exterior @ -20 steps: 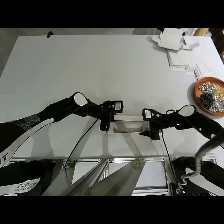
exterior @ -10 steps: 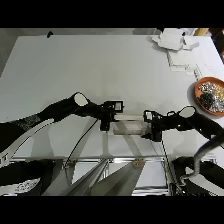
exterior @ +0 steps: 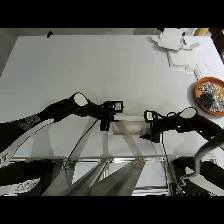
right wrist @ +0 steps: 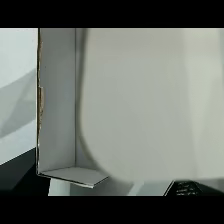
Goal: Fold the box and place the chain.
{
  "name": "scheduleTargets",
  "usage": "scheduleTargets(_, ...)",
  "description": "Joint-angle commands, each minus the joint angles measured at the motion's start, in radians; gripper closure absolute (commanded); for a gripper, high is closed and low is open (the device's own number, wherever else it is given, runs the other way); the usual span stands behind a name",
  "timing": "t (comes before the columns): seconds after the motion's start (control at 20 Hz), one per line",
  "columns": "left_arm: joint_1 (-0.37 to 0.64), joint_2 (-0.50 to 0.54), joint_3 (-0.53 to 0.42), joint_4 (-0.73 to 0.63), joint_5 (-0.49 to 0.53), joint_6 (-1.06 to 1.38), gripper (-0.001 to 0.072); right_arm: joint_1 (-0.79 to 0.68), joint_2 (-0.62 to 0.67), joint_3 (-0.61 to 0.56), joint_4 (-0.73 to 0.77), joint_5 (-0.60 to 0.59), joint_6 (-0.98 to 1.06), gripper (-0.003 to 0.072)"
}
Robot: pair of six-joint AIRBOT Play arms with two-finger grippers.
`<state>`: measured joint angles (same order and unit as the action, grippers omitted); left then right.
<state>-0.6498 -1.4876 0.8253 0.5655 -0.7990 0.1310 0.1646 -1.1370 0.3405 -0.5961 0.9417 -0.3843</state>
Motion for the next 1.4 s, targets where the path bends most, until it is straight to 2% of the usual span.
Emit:
scheduleTargets(0.0,0.0,0.001,0.001,-0.001,0.002,0.0,0.07,0.022,0.001,-0.035,0.014,-0.056,-0.048,0.0044)
scheduleTargets(0.15,0.0,0.001,0.001,-0.001,0.002,0.0,0.07,0.022,0.003,-0.039,0.015,-0.072,-0.047,0.0078)
scheduleTargets(0.2,0.0,0.001,0.001,-0.001,0.002,0.0,0.07,0.022,0.003,-0.039,0.013,-0.071,-0.047,0.019)
scheduleTargets(0.25,0.0,0.001,0.001,-0.001,0.002,0.0,0.07,0.022,0.002,-0.039,0.013,-0.071,-0.047,0.0226)
scheduleTargets(0.35,0.0,0.001,0.001,-0.001,0.002,0.0,0.07,0.022,0.002,-0.039,0.013,-0.071,-0.047,0.0234)
scheduleTargets(0.45,0.0,0.001,0.001,-0.001,0.002,0.0,0.07,0.022,0.002,-0.039,0.012,-0.072,-0.047,0.0285)
scheduleTargets(1.35,0.0,0.001,0.001,-0.001,0.002,0.0,0.07,0.022,0.002,-0.039,-0.018,-0.066,-0.043,0.028)
